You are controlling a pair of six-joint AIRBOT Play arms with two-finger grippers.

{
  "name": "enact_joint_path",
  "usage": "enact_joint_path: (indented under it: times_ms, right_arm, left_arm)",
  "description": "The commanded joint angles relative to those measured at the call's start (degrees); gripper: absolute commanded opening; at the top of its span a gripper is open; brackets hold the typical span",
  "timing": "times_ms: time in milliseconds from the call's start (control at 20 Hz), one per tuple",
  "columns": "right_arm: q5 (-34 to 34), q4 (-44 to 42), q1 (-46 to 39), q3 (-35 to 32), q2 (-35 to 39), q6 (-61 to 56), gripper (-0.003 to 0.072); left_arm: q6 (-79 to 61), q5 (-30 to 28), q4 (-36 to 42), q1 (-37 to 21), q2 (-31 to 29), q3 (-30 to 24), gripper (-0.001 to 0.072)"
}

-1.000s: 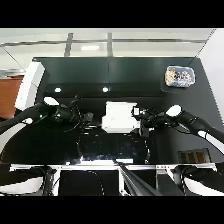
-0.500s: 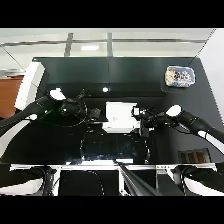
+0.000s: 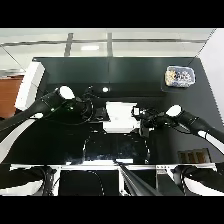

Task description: Fold the box and place the chain.

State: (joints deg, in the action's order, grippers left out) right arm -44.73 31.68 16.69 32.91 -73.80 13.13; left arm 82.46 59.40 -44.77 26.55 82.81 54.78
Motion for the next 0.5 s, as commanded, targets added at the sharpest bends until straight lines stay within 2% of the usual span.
enact_joint_path:
  times_ms: [0, 50, 300, 450]
  right_arm:
    - [0.00, -0.02, -0.02, 0.02, -0.02, -0.02, 0.0424]
    - [0.00, 0.00, -0.02, 0.02, -0.02, -0.02, 0.0424]
    - [-0.02, -0.02, -0.02, 0.02, -0.02, -0.02, 0.0424]
    - [-0.02, -0.02, -0.02, 0.02, -0.02, -0.02, 0.0424]
  left_arm:
    - [6.12, -0.96, -4.98, 2.47, 0.02, 2.21, 0.0410]
    - [6.86, -0.85, -5.38, 2.82, 0.02, 2.58, 0.0369]
    - [9.64, -0.81, -6.62, 4.68, 0.02, 3.56, 0.0369]
    - [12.68, -0.79, -9.97, 5.66, 0.02, 3.85, 0.0369]
